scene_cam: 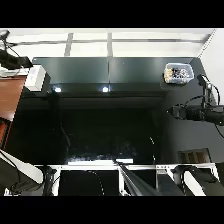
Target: Fold the box and place the chain.
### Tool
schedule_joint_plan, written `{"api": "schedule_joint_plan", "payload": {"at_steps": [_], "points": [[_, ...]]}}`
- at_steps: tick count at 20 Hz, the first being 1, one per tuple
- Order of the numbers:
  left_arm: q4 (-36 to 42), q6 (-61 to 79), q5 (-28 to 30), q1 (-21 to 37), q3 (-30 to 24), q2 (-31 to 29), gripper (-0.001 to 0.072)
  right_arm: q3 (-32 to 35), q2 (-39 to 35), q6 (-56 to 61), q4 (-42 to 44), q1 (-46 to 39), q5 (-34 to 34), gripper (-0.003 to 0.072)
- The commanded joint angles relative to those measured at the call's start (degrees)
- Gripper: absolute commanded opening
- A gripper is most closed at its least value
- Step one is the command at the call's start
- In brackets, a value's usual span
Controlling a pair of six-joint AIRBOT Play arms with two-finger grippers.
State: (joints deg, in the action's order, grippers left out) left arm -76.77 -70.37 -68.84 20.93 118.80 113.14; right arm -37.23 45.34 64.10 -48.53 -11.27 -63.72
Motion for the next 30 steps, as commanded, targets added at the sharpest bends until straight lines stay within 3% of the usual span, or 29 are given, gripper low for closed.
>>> {"api": "schedule_joint_plan", "payload": {"at_steps": [1,2,4,6,8,12,14,16,18,21,30], "points": [[-1.51,-11.08,-7.43,-0.07,2.69,-5.46,0.0402,0.02,-0.04,-0.04,0.46,0.02,2.16,0.0016],[0.66,-11.8,-10.54,-0.11,0.44,-8.39,0.0043,0.0,-0.04,-0.04,0.57,0.02,3.61,0.0016],[8.92,-10.88,-15.63,-0.52,-6.05,-14.27,0.0026,0.02,-0.04,-0.07,0.55,0.02,6.54,0.0016],[11.13,-8.9,-17.33,-3.3,-14.51,-21.99,0.0025,0.0,-0.04,-0.15,0.55,0.02,9.14,0.0016],[10.58,-7.72,-10.45,-7.45,-27.67,-33.33,0.0025,0.0,-0.04,-2.86,0.55,0.02,10.34,0.0016],[10.58,-5.9,7.15,-14.6,-60.81,-57.09,0.0027,0.02,0.0,-6.95,0.28,0.0,13.05,0.0016],[10.58,-5.88,11.1,-15.89,-74.38,-65.53,0.0027,0.02,0.2,-6.97,-0.46,0.0,15.26,0.0016],[10.14,-5.88,12.9,-15.87,-83.06,-71.67,0.0028,0.22,0.24,-6.95,-3.65,-0.02,16.74,0.0016],[9.07,-5.88,12.87,-15.87,-86.6,-75.43,0.0028,0.31,0.24,-6.93,-6.95,-0.04,15.89,0.0016],[8.41,-5.9,12.94,-15.89,-86.84,-77.64,0.0028,0.31,0.24,-6.91,-6.91,-0.04,10.54,0.0016],[8.46,-5.9,12.92,-15.89,-86.86,-77.61,0.0028,0.31,0.24,-6.93,-6.99,-0.04,8.26,0.0016]]}}
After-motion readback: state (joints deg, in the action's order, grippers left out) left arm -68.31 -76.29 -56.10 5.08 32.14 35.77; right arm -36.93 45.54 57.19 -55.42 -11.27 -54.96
